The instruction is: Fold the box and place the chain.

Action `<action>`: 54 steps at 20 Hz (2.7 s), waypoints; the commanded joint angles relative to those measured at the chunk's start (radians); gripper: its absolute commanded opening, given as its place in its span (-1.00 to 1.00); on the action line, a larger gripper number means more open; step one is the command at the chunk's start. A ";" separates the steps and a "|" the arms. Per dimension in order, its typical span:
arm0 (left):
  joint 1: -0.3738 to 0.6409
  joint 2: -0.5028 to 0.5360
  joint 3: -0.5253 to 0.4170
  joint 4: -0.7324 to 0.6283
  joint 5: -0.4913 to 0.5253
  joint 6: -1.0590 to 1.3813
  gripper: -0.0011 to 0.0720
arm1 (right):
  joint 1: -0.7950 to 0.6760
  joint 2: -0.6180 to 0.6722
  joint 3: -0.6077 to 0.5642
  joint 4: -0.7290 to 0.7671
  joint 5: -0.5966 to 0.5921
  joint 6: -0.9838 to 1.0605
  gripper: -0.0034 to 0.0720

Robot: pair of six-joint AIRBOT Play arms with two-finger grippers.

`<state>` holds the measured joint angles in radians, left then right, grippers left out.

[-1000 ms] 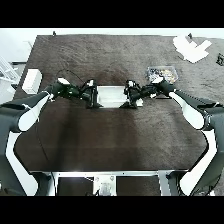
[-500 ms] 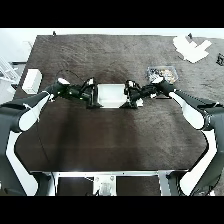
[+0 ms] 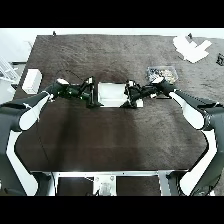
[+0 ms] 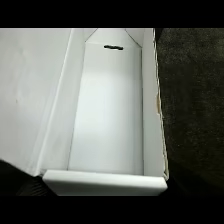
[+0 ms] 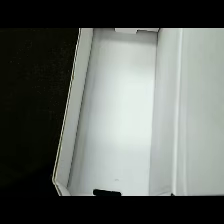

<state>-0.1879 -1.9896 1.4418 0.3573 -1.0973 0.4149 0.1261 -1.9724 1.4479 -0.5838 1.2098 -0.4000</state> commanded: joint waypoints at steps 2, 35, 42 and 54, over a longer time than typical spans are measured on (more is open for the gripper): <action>0.006 -0.011 0.001 -0.036 0.010 0.039 0.99 | 0.002 0.000 0.000 -0.001 0.003 0.000 0.66; -0.002 -0.047 0.049 0.021 -0.016 0.100 1.00 | 0.001 0.000 0.000 -0.001 0.003 -0.001 0.66; -0.002 -0.048 0.049 0.036 0.005 0.068 0.99 | 0.001 0.000 0.000 -0.001 0.003 0.000 0.66; -0.002 -0.049 0.049 -0.007 -0.025 0.118 1.00 | 0.001 0.000 0.000 -0.001 0.003 0.000 0.66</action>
<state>-0.1898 -2.0388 1.4902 0.3763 -1.1076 0.5159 0.1276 -1.9724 1.4479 -0.5850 1.2125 -0.4007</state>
